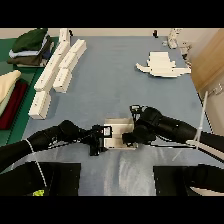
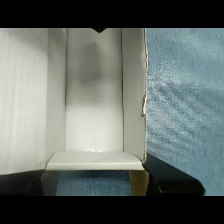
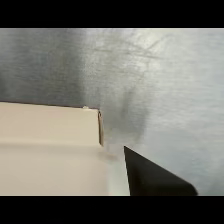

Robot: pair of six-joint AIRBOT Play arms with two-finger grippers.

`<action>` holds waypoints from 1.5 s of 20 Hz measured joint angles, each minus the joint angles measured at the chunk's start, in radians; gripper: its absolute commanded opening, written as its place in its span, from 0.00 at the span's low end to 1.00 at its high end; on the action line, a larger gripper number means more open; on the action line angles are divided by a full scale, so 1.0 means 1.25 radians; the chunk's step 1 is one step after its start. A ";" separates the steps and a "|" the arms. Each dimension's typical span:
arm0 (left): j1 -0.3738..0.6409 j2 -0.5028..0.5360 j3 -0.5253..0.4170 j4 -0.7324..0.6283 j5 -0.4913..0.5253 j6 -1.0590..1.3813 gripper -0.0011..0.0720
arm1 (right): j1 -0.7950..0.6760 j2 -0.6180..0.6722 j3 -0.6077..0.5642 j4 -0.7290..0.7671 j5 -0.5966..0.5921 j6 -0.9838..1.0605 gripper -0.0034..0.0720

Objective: Fold the box.

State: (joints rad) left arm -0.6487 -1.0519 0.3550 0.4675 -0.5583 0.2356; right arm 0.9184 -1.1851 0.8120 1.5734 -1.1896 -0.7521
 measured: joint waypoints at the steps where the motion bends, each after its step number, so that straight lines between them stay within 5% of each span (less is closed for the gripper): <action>1: 0.000 0.000 0.000 0.000 0.000 0.000 0.58 | 0.000 0.021 0.004 -0.005 -0.013 0.000 0.75; 3: 0.000 0.000 0.000 0.000 0.000 0.000 0.58 | -0.002 0.076 0.010 -0.019 -0.031 0.000 0.67; 5: 0.000 0.000 0.000 0.000 0.000 0.000 0.58 | -0.019 0.127 0.011 -0.038 -0.047 0.000 0.23; 7: 0.000 0.000 0.000 0.000 0.000 0.000 0.58 | -0.065 0.159 0.007 -0.060 -0.062 -0.009 0.05; 12: 0.000 0.000 0.000 0.000 0.000 0.000 0.58 | -0.284 0.125 -0.018 0.020 -0.024 -0.181 0.05; 18: 0.000 0.000 0.000 0.000 0.000 0.000 0.58 | -0.524 -0.046 0.000 0.491 0.051 -0.664 0.05; 23: 0.000 0.000 0.000 0.000 0.000 0.000 0.58 | -0.570 -0.140 0.063 0.703 -0.063 -0.942 0.05; 30: 0.000 0.000 0.000 0.000 0.000 0.000 0.58 | -0.512 -0.160 0.083 0.760 -0.184 -1.129 0.05</action>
State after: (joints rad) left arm -0.6487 -1.0519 0.3550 0.4675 -0.5583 0.2359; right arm 0.2787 -1.3846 0.9157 2.5237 -1.4197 -2.1628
